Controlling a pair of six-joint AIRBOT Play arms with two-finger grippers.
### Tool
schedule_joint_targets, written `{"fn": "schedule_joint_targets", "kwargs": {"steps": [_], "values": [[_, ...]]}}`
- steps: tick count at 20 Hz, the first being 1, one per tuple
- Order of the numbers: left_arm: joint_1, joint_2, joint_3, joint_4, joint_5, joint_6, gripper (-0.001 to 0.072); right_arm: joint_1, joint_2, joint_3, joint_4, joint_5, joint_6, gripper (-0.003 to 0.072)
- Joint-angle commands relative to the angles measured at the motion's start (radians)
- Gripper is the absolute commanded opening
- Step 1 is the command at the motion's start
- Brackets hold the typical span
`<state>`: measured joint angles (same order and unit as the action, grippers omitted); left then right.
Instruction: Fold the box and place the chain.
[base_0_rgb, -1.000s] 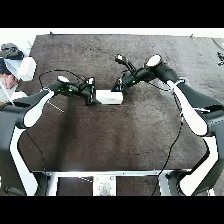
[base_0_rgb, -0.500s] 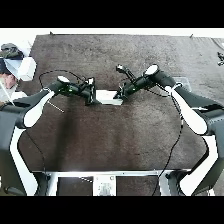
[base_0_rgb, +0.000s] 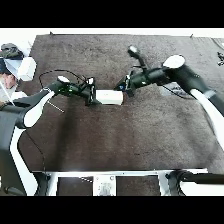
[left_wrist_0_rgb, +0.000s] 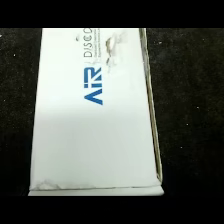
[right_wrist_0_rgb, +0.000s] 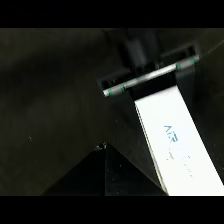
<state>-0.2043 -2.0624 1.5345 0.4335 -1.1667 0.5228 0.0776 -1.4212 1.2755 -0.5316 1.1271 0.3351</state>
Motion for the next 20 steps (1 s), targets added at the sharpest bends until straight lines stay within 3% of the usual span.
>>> {"fn": "schedule_joint_targets", "kwargs": {"steps": [1,4,6,9,12,13,17,20], "values": [[0.001,0.000,0.000,0.000,0.001,0.002,0.0347,0.006,0.365,-0.375,0.074,-0.391,-0.026,-0.0013],[0.000,0.000,0.000,0.000,-0.001,0.002,0.0347,0.006,0.641,-0.678,0.121,-0.643,-0.035,-0.0012],[0.001,0.000,0.000,0.000,0.000,0.002,0.0347,0.006,0.771,-0.797,0.121,-0.678,-0.035,-0.0011],[0.001,0.000,0.000,-0.003,-0.005,0.002,0.0347,0.006,0.875,-0.876,0.121,-0.679,-0.018,-0.0011],[0.000,0.000,0.000,-0.031,0.007,-0.002,0.0337,0.006,0.900,-0.892,0.121,-0.670,0.006,-0.0011],[0.002,0.001,0.000,-0.056,0.005,-0.032,0.0006,0.006,0.900,-0.892,0.122,-0.664,0.006,-0.0011],[0.057,0.085,0.013,-0.175,0.113,-0.121,0.0009,0.006,0.900,-0.892,0.147,-0.627,0.010,-0.0011],[0.144,0.213,0.011,-0.164,0.370,-0.325,0.0007,0.006,0.900,-0.892,0.148,-0.602,0.011,-0.0011]]}}
